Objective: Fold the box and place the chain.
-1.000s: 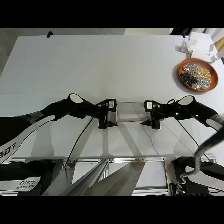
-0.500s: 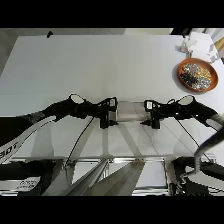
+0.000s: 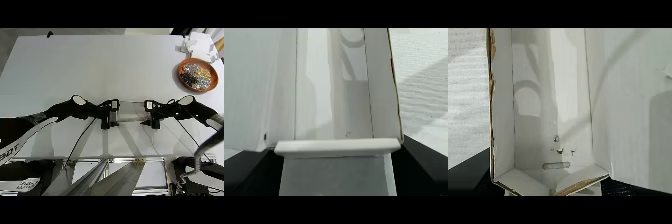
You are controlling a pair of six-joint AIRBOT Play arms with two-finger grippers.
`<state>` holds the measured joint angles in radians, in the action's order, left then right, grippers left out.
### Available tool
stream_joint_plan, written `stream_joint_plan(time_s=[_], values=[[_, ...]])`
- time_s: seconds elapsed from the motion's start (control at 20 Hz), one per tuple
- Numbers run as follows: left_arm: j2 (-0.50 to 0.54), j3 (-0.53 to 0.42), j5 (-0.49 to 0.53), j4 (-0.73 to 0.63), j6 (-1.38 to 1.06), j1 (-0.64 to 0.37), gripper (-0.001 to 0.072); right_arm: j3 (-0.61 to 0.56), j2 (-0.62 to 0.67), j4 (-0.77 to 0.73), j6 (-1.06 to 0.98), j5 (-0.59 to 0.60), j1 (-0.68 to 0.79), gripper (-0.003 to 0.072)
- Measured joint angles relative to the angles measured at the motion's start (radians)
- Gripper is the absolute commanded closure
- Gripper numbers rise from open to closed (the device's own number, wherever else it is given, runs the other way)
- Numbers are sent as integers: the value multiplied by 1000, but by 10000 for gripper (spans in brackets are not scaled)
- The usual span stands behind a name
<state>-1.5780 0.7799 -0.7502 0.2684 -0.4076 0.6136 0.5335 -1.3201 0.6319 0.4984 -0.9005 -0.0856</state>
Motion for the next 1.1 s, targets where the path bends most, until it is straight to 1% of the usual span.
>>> stream_joint_plan(time_s=[0.05,0.2,0.25,0.3,0.35,0.4,1.1], values=[[-1,2,3,0,0,5,31,0,0,1,0,-1,0,276],[-2,4,12,-4,0,13,273,0,0,2,3,-2,0,276],[-2,5,13,-5,0,15,429,0,0,2,3,-2,0,276],[-2,5,14,-5,1,16,549,0,0,2,3,-2,0,276],[-2,5,15,-5,0,17,684,0,0,2,2,-2,1,276],[-2,5,16,-6,0,17,699,0,0,2,2,-2,1,276],[-2,5,19,-7,5,18,698,0,0,0,0,-1,1,276]])
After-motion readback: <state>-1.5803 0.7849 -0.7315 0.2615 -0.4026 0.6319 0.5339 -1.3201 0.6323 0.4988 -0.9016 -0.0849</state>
